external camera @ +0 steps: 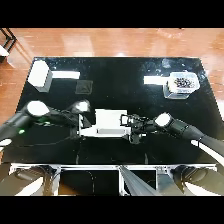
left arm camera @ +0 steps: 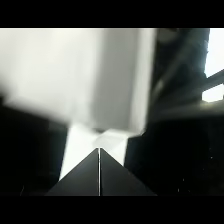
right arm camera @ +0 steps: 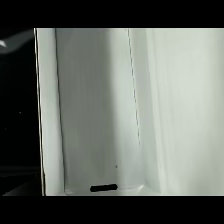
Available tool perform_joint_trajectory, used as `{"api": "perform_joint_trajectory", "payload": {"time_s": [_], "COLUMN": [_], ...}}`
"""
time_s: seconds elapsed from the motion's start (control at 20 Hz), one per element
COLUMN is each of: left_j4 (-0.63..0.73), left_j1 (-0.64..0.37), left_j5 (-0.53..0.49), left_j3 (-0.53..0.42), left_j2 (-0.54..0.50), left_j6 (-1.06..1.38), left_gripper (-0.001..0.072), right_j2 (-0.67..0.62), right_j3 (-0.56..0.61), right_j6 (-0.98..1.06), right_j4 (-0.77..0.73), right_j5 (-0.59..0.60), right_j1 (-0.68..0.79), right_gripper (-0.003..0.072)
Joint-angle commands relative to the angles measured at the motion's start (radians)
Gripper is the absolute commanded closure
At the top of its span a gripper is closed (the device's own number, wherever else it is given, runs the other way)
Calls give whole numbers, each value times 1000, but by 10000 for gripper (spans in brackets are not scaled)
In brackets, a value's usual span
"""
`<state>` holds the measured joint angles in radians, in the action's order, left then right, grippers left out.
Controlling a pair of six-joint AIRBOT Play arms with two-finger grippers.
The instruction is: Fold the box and place the chain.
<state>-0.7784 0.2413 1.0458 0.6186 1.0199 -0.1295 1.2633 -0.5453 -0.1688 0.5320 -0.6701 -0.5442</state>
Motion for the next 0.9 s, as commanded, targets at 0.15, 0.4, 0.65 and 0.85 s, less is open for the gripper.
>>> {"api": "perform_joint_trajectory", "payload": {"time_s": [0.15, 0.4, 0.65, 0.85], "left_j4": [-25, 9, 176, 195], "left_j1": [-401, -460, -404, -259], "left_j5": [55, 65, 124, 53], "left_j3": [-40, -131, -137, -136], "left_j2": [-59, 135, 295, 304], "left_j6": [-814, -977, -834, -843], "left_gripper": [689, 690, 690, 691], "right_j2": [1, 1, 1, 1], "right_j3": [-1, -1, -1, -1], "right_j6": [0, 0, 0, 0], "right_j4": [1, 1, 1, 0], "right_j5": [0, 0, 0, 0], "right_j1": [-1, -1, -1, -1], "right_gripper": [161, 161, 161, 161]}}
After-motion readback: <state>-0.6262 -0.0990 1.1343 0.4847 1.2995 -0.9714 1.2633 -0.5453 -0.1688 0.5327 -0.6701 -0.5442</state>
